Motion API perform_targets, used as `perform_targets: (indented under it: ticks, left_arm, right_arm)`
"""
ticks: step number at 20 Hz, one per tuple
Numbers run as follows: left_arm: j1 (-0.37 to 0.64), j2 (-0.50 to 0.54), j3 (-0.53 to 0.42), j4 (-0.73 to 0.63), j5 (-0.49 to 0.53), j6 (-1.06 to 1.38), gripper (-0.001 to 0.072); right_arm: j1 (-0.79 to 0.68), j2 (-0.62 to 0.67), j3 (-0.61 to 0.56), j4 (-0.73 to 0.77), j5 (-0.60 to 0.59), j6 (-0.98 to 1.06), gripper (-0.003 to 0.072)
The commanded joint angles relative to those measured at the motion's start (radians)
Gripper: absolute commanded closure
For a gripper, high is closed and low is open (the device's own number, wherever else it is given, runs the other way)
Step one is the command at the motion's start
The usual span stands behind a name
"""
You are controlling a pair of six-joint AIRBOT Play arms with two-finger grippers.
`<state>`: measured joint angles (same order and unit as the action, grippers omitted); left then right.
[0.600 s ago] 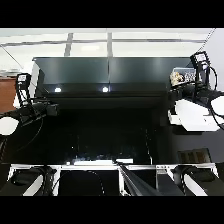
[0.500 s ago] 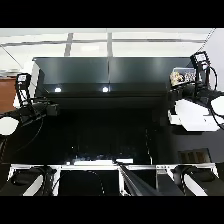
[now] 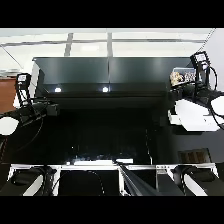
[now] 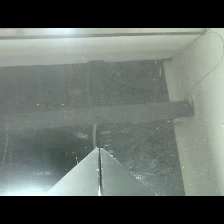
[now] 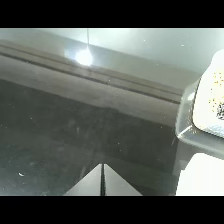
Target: Fold the box and place the chain.
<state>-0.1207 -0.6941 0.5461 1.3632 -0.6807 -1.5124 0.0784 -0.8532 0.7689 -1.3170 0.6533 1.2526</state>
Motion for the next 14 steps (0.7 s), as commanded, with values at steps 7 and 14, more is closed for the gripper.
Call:
perform_targets:
  ticks: [7,14]
  left_arm:
    - [-0.001,-0.029,-0.006,-0.099,0.126,-0.003,0.0678]
    - [-0.014,-0.11,0.042,-0.08,0.056,0.0,0.0006]
  right_arm:
    - [0.002,0.0,0.0,0.063,-0.249,-0.011,0.067]
    - [-0.113,-0.076,0.004,0.001,-0.113,0.146,-0.0018]
